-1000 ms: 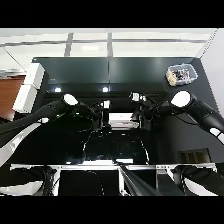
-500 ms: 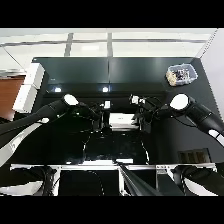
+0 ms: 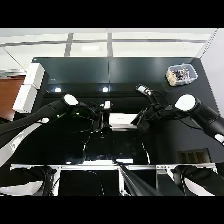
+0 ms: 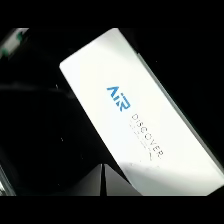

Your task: Fold the box and place the chain.

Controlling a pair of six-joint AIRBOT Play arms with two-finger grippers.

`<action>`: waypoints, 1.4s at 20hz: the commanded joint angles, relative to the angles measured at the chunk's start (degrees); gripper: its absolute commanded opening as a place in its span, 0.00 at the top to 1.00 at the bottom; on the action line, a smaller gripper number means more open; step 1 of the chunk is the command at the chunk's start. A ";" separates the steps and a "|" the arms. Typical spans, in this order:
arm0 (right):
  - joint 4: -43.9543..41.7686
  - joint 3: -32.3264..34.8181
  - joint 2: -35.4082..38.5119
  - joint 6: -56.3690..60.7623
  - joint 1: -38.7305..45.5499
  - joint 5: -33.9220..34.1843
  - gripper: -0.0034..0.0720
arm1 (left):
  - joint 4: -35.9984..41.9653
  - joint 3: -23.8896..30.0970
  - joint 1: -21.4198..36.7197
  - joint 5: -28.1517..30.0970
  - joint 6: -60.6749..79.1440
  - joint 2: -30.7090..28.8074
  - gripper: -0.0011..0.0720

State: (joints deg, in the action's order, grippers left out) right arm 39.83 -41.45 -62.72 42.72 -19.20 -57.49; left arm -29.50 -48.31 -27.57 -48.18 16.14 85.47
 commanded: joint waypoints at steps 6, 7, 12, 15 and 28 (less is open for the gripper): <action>-6.62 2.19 -7.28 12.04 0.04 6.62 0.93 | -0.02 -0.04 0.00 0.00 0.00 0.04 0.29; -5.57 2.21 -8.41 13.51 0.04 6.54 0.93 | -0.02 -0.04 0.00 -0.02 0.00 0.04 0.29; -5.18 1.81 -8.33 13.25 0.90 4.76 0.93 | -0.02 -0.04 0.00 0.00 0.00 0.04 0.29; -5.25 -0.83 -3.67 11.85 3.48 -1.05 0.93 | -0.02 -0.04 0.00 0.00 -0.02 0.04 0.29; 12.70 -3.82 14.40 17.09 30.36 -14.86 0.93 | -2.38 -6.43 -3.72 -7.19 -11.10 -6.47 0.00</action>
